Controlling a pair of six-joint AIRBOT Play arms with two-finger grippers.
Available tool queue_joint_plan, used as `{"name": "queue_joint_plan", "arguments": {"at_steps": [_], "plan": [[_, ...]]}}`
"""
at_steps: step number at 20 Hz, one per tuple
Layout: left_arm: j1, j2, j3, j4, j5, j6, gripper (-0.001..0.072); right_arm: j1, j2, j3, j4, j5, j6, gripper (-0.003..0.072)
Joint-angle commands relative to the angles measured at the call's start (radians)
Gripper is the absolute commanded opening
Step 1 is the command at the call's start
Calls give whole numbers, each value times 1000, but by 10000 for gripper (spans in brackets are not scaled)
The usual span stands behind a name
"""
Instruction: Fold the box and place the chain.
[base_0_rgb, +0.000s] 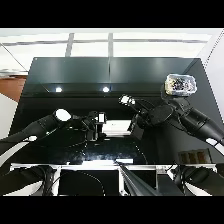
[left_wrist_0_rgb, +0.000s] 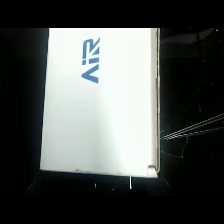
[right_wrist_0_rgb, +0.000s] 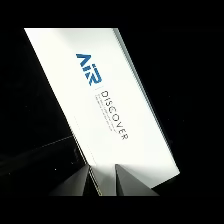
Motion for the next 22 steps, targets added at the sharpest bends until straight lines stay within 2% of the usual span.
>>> {"name": "queue_joint_plan", "arguments": {"at_steps": [1,10,11,12,17,20,21,22], "plan": [[-1,-1,0,0,-1,-1,351,11,-1,-2,2,-1,3,201],[-1,-1,0,0,-1,-1,351,11,-2,-2,6,-25,40,205],[-1,-1,0,0,-1,-1,351,11,-2,-1,13,-24,44,296],[-1,-1,0,0,-1,-1,351,11,-2,2,14,-21,56,328],[-1,-1,0,0,-1,0,351,10,22,29,13,-24,109,328],[-1,-1,0,0,-1,-1,351,-14,54,38,41,-35,246,327],[-1,-1,0,0,-1,0,351,-35,59,38,62,-54,286,314],[-1,-1,0,0,-1,-1,350,-61,59,37,88,-81,325,164]]}}
